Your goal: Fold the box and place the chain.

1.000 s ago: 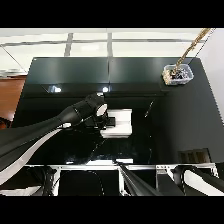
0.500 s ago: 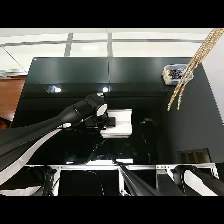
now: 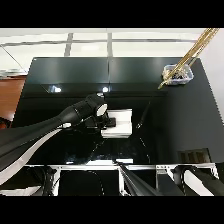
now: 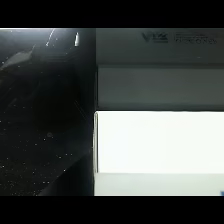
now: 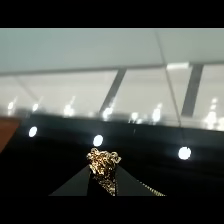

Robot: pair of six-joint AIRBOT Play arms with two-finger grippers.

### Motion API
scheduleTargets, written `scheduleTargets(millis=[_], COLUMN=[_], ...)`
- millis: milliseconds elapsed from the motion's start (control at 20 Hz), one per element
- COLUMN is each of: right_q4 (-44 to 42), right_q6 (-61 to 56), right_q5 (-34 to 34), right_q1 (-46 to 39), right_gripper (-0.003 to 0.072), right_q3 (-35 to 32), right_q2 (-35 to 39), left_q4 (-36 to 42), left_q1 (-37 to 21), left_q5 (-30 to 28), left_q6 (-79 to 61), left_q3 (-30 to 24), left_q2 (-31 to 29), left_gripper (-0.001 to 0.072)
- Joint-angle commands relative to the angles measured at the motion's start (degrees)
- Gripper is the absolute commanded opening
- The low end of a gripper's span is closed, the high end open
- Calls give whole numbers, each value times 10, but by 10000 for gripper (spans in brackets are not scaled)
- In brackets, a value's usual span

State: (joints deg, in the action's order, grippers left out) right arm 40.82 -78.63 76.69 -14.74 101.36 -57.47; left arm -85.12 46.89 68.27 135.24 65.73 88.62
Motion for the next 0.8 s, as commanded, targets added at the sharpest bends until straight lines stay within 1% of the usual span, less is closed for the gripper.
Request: scheduleTargets(millis=[0, 50, 200, 250, 350, 450, 750], right_q4=[-3, -3, -3, -3, -10, -41, -184], right_q6=[5, 5, 4, 4, 4, 4, 13], right_q5=[76, 93, 103, 113, 111, 109, 84], right_q1=[29, 43, 88, 105, 136, 154, 156], right_gripper=[11, 12, 12, 12, 12, 12, 12], right_q3=[-27, -35, -66, -68, -68, -68, -68], right_q2=[17, 21, 34, 34, 34, 34, 34], left_q4=[3, 3, 3, 3, 3, 3, 3], left_q1=[0, 0, 0, 0, 0, 0, 0], left_q5=[0, 0, 0, 0, -1, -1, 0], left_q6=[0, 0, 0, 0, 0, 0, 0], left_q3=[0, 0, 0, 0, 0, 0, 0], left_q2=[0, 0, 0, 0, 0, 0, 0], left_gripper=[30, 30, 30, 29, 29, 29, 30])
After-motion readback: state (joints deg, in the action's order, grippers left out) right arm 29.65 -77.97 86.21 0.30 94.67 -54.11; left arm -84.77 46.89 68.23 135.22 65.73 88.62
